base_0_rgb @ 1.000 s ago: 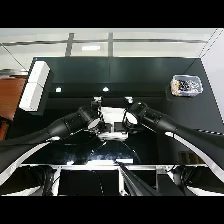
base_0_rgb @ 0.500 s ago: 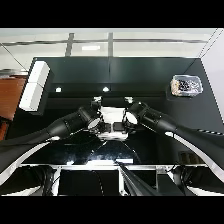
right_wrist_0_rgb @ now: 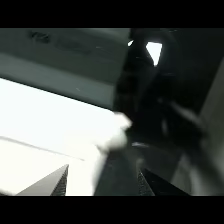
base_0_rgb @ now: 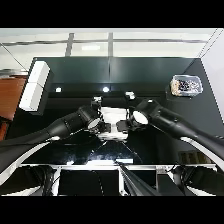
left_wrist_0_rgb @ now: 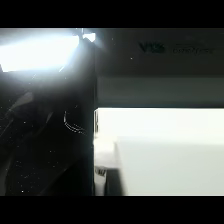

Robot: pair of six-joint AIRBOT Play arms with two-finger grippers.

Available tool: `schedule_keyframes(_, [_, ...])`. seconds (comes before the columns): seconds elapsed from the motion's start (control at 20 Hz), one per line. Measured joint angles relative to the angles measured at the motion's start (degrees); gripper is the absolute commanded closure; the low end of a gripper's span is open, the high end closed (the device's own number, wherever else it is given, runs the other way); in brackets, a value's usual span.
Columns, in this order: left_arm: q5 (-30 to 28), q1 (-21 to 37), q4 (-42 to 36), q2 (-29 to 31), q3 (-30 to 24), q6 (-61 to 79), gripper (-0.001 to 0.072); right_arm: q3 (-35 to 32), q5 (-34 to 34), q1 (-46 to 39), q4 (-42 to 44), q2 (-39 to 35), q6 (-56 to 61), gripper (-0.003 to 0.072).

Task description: Fold the box and place the chain.

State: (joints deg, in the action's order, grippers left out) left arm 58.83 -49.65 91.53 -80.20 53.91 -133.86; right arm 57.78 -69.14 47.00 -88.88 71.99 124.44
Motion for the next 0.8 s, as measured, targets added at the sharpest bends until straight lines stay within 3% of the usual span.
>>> schedule_keyframes(0.2, [0.0,0.0,0.0,0.0,0.0,0.0,0.0682,0.0,-6.0,-2.0,-9.7,-9.9,-2.8,0.0199])
schedule_keyframes(0.4, [0.0,0.0,0.0,0.0,0.0,0.0,0.0682,0.0,-8.6,-11.8,-16.4,-14.9,-7.4,0.0196])
schedule_keyframes(0.45, [0.0,0.0,0.0,0.0,0.0,0.0,0.0682,0.0,-7.8,-15.2,-17.3,-15.4,-8.6,0.0167])
schedule_keyframes(0.5, [0.0,0.0,0.0,0.0,0.0,0.0,0.0682,0.0,-6.5,-19.2,-18.1,-15.8,-9.8,-0.0031])
schedule_keyframes(0.8, [-0.1,0.0,-0.1,0.0,0.0,0.0,0.0682,0.8,4.6,-41.0,-19.0,-11.8,-14.4,-0.0024])
